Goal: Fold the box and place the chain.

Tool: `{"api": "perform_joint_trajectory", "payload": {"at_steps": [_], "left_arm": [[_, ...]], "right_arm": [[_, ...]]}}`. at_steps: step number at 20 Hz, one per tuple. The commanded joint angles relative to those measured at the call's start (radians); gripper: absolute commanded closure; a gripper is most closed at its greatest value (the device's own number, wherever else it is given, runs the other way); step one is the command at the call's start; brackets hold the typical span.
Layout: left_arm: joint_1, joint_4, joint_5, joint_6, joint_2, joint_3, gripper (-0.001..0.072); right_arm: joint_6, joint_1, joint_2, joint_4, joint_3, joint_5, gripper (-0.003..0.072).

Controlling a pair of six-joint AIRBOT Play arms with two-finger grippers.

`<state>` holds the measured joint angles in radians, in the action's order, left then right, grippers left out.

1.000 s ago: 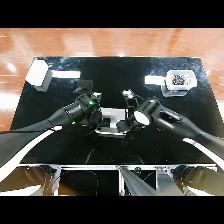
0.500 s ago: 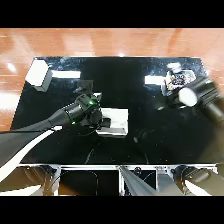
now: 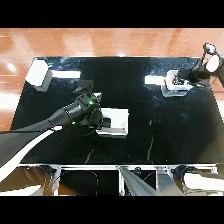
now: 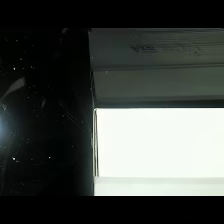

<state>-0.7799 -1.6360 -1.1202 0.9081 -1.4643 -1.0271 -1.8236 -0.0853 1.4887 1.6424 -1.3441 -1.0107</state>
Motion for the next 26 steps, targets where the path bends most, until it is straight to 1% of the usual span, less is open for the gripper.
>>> {"api": "perform_joint_trajectory", "payload": {"at_steps": [1,3,5,12,13,14,15,16,17,18,21,26], "left_arm": [[0.001,0.000,-0.002,0.000,0.000,0.000,0.0691],[0.001,0.002,-0.001,0.000,0.000,0.000,0.0691],[0.001,0.002,-0.001,0.000,0.000,0.000,0.0691],[0.001,0.000,-0.001,0.000,0.000,0.000,0.0691],[0.001,0.000,-0.001,0.000,0.000,0.000,0.0691],[0.001,0.000,-0.001,0.000,0.000,0.000,0.0691],[0.001,-0.001,-0.001,0.000,0.000,0.000,0.0691],[0.001,-0.001,-0.001,0.000,0.000,0.000,0.0691],[0.001,-0.001,-0.001,0.000,0.000,0.000,0.0691],[0.001,-0.001,-0.001,0.000,0.000,0.000,0.0690],[0.001,0.000,0.001,0.000,0.000,0.000,0.0691],[0.001,0.000,0.003,0.000,0.000,0.000,0.0691]], "right_arm": [[0.018,-0.051,0.211,-0.021,-0.209,-0.058,0.0159],[0.018,-0.061,0.282,-0.021,-0.277,-0.088,0.0160],[0.019,-0.063,0.323,-0.030,-0.306,-0.088,0.0159],[0.019,-0.063,0.403,-0.037,-0.315,-0.036,0.0160],[0.023,-0.063,0.409,-0.047,-0.315,-0.034,0.0226],[0.023,-0.063,0.412,-0.054,-0.315,-0.029,0.0257],[0.023,-0.063,0.412,-0.057,-0.315,-0.021,0.0259],[0.029,-0.063,0.412,-0.057,-0.316,-0.018,0.0408],[0.039,-0.063,0.412,-0.057,-0.320,-0.023,0.0587],[0.049,-0.063,0.412,-0.058,-0.329,-0.038,0.0660],[0.071,-0.063,0.399,-0.057,-0.362,-0.085,0.0660],[0.101,-0.063,0.307,-0.057,-0.368,-0.093,0.0660]]}}
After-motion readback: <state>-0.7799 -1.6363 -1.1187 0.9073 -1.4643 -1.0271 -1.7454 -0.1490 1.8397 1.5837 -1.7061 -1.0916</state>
